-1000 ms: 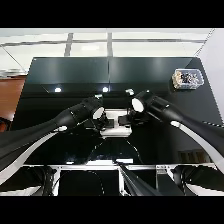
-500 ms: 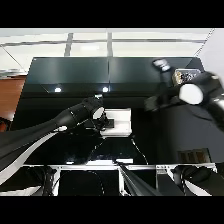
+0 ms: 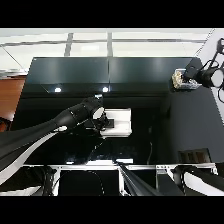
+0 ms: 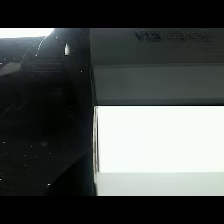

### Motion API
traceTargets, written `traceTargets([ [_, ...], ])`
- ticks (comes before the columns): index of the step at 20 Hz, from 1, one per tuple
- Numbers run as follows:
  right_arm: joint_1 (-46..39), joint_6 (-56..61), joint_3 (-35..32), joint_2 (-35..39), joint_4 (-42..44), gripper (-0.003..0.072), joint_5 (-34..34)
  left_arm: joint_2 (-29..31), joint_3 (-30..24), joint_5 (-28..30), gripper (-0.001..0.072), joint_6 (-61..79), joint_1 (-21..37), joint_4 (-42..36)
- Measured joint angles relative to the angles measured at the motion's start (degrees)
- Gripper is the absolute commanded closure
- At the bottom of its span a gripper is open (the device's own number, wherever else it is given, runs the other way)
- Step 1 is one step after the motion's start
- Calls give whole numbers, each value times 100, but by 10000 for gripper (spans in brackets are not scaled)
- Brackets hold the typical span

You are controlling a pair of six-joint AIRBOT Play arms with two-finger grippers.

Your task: Fold the box and place the chain.

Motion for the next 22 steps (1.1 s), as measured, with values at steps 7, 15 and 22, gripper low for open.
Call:
traceTargets([
  [7,-942,555,2820,-2669,2647,137,1797,0,0,0,680,0,0,0],
  [15,-1102,1425,3628,-3449,3038,137,2081,0,0,2,680,0,0,-4],
  [22,-1132,1558,3685,-3604,2774,137,2363,2,0,0,680,0,0,-17],
])
